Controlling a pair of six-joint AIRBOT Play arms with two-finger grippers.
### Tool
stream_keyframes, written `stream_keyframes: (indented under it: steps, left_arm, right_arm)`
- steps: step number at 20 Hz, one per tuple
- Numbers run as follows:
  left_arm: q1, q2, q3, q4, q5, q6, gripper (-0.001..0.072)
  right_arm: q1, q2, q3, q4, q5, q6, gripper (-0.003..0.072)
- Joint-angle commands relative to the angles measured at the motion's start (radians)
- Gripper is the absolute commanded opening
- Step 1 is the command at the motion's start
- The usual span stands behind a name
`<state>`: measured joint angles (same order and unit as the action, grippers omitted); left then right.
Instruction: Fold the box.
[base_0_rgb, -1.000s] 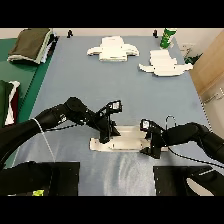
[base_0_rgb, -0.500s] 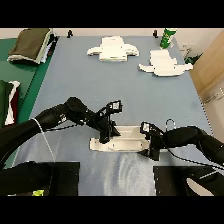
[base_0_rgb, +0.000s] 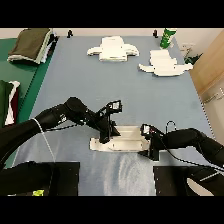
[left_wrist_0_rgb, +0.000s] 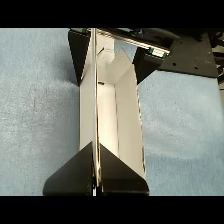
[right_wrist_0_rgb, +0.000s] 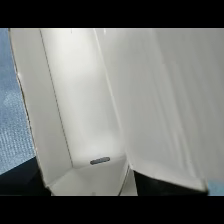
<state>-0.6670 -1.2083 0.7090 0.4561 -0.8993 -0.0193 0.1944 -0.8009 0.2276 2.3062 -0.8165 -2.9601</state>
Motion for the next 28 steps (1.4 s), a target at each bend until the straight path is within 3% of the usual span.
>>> stream_keyframes:
  steps: [1,8,13,19,22,24,28]
  left_arm:
    - [0.0,0.0,0.0,0.0,-0.001,0.0,0.0015]
    - [0.0,0.0,0.0,0.0,0.0,0.0,0.0014]
    - [0.0,0.0,0.0,0.0,0.0,0.0,0.0014]
    - [0.0,0.0,0.0,0.0,0.0,0.0,0.0014]
    - [0.0,0.0,0.0,0.0,0.0,0.0,0.0014]
    - [0.0,0.0,0.0,0.0,0.0,0.0,0.0015]
    - [0.0,0.0,0.0,0.0,0.0,0.0,0.0015]
  right_arm:
    - [0.005,-0.016,-0.006,0.006,0.02,-0.001,0.0707]
    - [0.024,0.092,0.012,-0.013,-0.034,0.01,0.0707]
    - [0.024,0.089,0.013,-0.009,-0.026,0.01,0.0708]
    - [0.037,-0.011,0.007,0.006,0.012,0.009,0.0707]
    - [0.037,-0.014,0.007,0.002,-0.004,0.009,0.0555]
    - [0.037,-0.014,0.007,-0.003,-0.005,0.009,0.052]
    - [0.037,-0.014,0.007,-0.006,-0.003,0.009,0.052]
